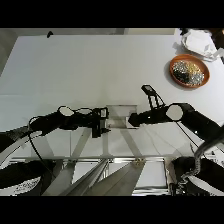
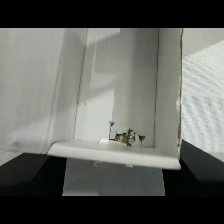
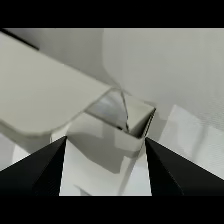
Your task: Fold the box and place the chain.
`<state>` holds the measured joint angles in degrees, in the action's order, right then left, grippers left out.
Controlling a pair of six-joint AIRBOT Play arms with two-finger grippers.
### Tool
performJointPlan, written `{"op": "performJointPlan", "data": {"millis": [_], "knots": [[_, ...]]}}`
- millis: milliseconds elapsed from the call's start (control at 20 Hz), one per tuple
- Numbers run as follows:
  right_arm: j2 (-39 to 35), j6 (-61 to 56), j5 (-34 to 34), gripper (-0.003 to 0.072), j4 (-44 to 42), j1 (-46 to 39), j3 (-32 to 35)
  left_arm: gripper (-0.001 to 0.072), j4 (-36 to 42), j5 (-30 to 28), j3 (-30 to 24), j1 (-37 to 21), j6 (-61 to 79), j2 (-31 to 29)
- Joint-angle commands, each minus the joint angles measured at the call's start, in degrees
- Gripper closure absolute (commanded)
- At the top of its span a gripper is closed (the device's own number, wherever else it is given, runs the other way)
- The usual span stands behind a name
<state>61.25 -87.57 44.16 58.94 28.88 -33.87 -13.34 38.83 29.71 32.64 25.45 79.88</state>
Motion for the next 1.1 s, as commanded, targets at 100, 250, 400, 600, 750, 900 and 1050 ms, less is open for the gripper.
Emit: {"op": "performJointPlan", "data": {"millis": [100, 250, 400, 600, 750, 900, 1050], "knots": [[3.82, -8.92, 1.64, 0.0150, 6.19, 3.65, -3.56, 0.0698, 0.00, 0.00, 0.02, -0.04, 0.00, -0.02], [4.85, -13.46, 2.23, 0.0150, 9.09, 5.42, -4.63, 0.0698, -0.02, 0.00, 0.02, -0.04, 0.02, -0.02], [6.69, -17.64, 3.85, 0.0150, 12.76, 6.97, -5.77, 0.0698, 0.00, 0.02, 0.02, -0.04, 0.00, -0.02], [9.68, -24.68, 3.37, 0.0154, 17.49, 9.53, -7.37, 0.0698, -0.02, -0.02, 0.02, -0.04, 0.02, -0.02], [13.46, -28.20, 6.78, 0.0156, 20.72, 10.78, -11.10, 0.0698, -0.02, 0.00, 0.02, -0.04, 0.02, -0.02], [16.35, -32.28, 12.46, 0.0162, 23.28, 11.85, -13.49, 0.0698, -0.02, 0.00, 0.02, -0.04, 0.00, -0.02], [17.14, -37.38, 14.19, 0.0187, 25.09, 12.85, -13.57, 0.0698, -0.02, 0.00, 0.02, -0.04, 0.02, -0.02]]}}
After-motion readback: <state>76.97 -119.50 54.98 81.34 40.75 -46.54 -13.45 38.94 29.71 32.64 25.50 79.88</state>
